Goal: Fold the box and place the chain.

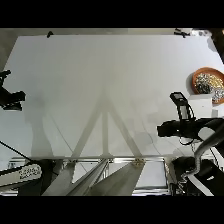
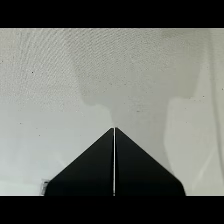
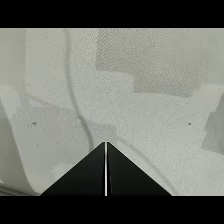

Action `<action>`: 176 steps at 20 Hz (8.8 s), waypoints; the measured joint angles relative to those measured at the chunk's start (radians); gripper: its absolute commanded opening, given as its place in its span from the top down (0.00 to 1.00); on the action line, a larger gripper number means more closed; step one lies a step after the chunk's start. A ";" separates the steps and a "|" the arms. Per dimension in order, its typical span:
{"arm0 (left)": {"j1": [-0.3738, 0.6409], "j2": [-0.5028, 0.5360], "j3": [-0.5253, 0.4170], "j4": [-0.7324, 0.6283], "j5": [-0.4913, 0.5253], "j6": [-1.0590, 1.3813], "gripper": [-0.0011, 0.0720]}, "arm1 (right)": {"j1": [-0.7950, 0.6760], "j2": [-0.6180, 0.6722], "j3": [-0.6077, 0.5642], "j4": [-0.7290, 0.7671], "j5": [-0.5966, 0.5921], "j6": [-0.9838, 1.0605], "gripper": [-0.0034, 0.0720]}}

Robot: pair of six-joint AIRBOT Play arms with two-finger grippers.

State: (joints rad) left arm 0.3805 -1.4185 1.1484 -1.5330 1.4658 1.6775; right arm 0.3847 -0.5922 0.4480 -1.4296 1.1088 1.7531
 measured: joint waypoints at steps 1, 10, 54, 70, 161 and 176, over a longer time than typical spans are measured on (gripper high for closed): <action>0.000 0.000 0.000 0.000 0.000 0.000 0.97 | 0.000 0.000 0.000 0.000 0.000 0.000 0.94; 0.000 0.000 0.000 0.000 0.000 0.000 0.97 | -0.002 0.000 0.025 -0.053 0.049 0.034 0.94; 0.000 0.000 0.000 0.000 0.000 0.000 0.97 | -0.972 -0.839 0.600 -0.469 0.221 -0.733 0.94; 0.000 0.000 0.000 0.000 0.000 0.000 0.97 | -0.614 -0.489 0.266 0.478 0.081 -0.974 0.94; -0.768 -0.114 -0.264 -1.059 -0.465 1.259 0.95 | -0.181 -0.462 0.166 0.542 -0.100 -0.834 0.94; -0.829 -0.017 -0.264 -0.939 -0.437 1.278 0.98 | -0.181 -0.408 0.166 0.505 0.007 -0.792 0.69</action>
State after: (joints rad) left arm -0.4484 -1.4357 0.8848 -2.4718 1.0286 2.9555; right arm 0.2039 -1.0004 0.6144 -0.9241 1.1160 0.9607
